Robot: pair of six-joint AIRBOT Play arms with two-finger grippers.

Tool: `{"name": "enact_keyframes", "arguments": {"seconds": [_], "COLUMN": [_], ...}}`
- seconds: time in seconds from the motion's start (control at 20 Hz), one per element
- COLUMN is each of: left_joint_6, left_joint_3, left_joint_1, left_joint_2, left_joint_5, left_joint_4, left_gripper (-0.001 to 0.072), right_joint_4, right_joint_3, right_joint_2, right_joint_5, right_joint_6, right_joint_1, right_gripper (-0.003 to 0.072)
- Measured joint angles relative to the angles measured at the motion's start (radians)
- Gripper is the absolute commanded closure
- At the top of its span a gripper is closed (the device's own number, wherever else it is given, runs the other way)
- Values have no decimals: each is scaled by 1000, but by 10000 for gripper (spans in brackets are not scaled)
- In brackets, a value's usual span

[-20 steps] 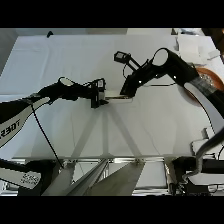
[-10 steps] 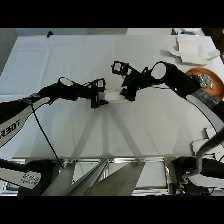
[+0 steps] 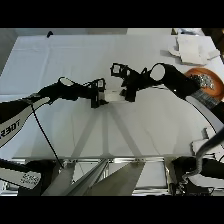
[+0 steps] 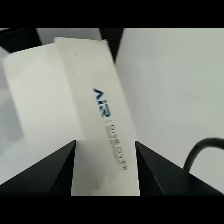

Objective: Fold the box and place the chain.

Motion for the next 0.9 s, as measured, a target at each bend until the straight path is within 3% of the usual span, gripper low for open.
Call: {"name": "enact_keyframes", "arguments": {"seconds": [0.1, 0.65, 0.9], "left_joint_6": [0, -1, -1], "left_joint_3": [0, 0, 0], "left_joint_1": [0, 0, 0], "left_joint_2": [0, 0, 0], "left_joint_5": [0, 0, 0], "left_joint_4": [0, 0, 0], "left_gripper": [451, 451, 451], "right_joint_4": [-14, -76, -93], "right_joint_3": [-16, -95, -97], "right_joint_2": [1, 35, 43], "right_joint_5": [-1, -232, -279], "right_joint_6": [0, 8, 10], "right_joint_1": [23, 71, 72], "right_gripper": [205, 207, 228]}}
